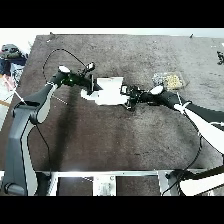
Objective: Fold the box and place the chain.
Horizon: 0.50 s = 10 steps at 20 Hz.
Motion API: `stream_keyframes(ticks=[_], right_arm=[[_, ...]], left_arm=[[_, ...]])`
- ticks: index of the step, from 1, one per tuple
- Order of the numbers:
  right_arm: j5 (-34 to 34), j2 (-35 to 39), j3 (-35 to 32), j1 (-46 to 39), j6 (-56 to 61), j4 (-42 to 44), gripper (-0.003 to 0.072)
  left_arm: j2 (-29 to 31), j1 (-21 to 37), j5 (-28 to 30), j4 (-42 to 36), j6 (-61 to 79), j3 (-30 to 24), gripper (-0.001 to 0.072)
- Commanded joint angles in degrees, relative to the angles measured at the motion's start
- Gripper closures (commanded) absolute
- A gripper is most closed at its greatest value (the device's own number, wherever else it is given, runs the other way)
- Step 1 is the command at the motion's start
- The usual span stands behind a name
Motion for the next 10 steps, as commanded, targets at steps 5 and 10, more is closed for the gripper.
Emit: stream_keyframes(ticks=[5, 10], right_arm=[[3.13, 0.07, 7.02, -2.05, 7.56, -3.39, 0.0078], [9.03, -4.59, 15.04, -3.87, 8.02, -4.04, 0.0077]], left_arm=[[0.02, 0.0, 0.02, -0.11, 0.0, 0.02, 0.0698], [0.04, 0.0, 0.02, -0.11, -0.02, 0.02, 0.0698]])
